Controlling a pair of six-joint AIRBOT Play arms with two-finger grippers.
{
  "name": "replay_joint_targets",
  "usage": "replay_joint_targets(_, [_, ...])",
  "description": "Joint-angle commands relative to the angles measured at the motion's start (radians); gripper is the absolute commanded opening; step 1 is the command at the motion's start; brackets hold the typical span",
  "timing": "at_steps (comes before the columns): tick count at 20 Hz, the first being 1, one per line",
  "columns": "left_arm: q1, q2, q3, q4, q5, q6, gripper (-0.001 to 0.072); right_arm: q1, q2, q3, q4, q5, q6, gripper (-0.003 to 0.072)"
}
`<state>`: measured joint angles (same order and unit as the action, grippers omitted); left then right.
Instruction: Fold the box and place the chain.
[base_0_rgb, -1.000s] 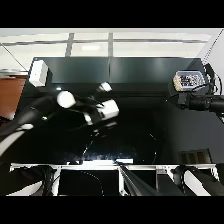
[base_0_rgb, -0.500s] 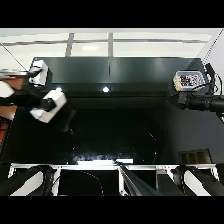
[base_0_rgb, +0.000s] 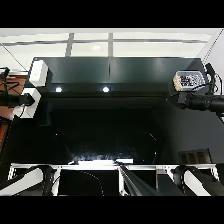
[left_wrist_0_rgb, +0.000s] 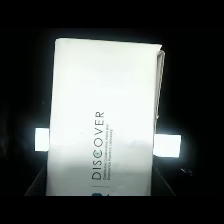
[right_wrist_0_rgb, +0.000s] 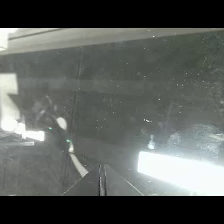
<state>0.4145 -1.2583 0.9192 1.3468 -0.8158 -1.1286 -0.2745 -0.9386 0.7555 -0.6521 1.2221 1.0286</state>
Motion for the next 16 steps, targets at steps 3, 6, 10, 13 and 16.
replay_joint_targets(3, [-0.029, -0.163, 0.126, 0.003, 0.066, 0.0, 0.0408, 0.0, 0.001, 0.0, -0.014, -0.037, 0.0, 0.0045])
replay_joint_targets(6, [-0.035, -0.234, 0.203, 0.001, 0.067, -0.001, 0.0408, 0.0, 0.001, 0.0, -0.014, -0.041, 0.0, 0.0045])
replay_joint_targets(10, [-0.04, -0.285, 0.253, -0.055, 0.091, -0.002, 0.0543, 0.0, 0.001, 0.0, -0.014, -0.045, 0.001, 0.0045])
replay_joint_targets(13, [-0.048, -0.283, 0.262, -0.045, 0.047, -0.003, 0.072, 0.0, 0.001, 0.0, -0.013, -0.047, 0.012, 0.0045])
replay_joint_targets(16, [-0.05, -0.256, 0.328, 0.058, -0.117, -0.056, 0.072, 0.0, 0.001, 0.0, -0.01, -0.019, 0.012, 0.0045])
